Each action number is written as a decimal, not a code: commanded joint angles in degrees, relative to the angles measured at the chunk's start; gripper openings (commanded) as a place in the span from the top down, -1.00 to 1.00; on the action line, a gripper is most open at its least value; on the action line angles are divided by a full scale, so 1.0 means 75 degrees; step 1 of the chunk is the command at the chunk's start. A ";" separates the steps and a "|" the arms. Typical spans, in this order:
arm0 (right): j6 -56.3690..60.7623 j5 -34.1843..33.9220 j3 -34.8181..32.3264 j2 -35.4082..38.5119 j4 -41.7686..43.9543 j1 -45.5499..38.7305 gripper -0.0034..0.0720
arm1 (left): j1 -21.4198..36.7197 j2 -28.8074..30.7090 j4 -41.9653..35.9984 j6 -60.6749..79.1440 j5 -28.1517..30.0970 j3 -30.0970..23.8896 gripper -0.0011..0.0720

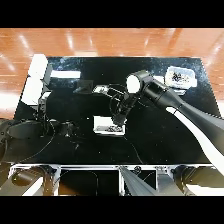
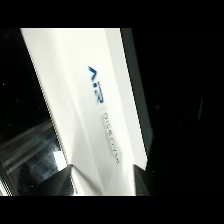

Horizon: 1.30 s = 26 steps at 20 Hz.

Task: Fold the box and place the chain.

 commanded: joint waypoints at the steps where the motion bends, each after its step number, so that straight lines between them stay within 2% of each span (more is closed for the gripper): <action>1: -0.0006 -0.0041 0.0015 0.0020 0.0000 -0.0006 -0.20 | -0.0003 0.0000 -0.0003 0.0000 0.0003 -0.0003 -0.73; 3: -0.0009 -0.0047 0.0015 0.0020 0.0000 -0.0006 -0.16 | -0.0003 0.0000 -0.0003 0.0000 0.0003 -0.0003 -0.73; 4: -0.0029 -0.0020 0.0015 0.0020 0.0026 0.0000 0.10 | -0.0003 0.0000 -0.0003 0.0000 0.0003 -0.0003 -0.73; 14: -0.0067 0.0632 0.0015 0.0020 0.0367 0.0003 0.08 | -0.0003 0.0000 -0.0003 0.0000 0.0003 -0.0006 -0.73; 24: -0.0067 0.0216 0.0012 0.0017 -0.0291 0.0099 0.09 | -0.0003 0.0000 -0.0003 0.0000 0.0000 -0.0006 -0.73; 25: -0.0076 0.0184 0.0012 0.0017 -0.0286 0.0117 0.33 | -0.0003 0.0000 -0.0003 0.0000 0.0003 -0.0006 -0.73; 26: -0.0090 0.0160 0.0012 0.0015 -0.0283 0.0146 0.37 | -0.0003 0.0000 -0.0003 0.0000 0.0000 -0.0006 -0.73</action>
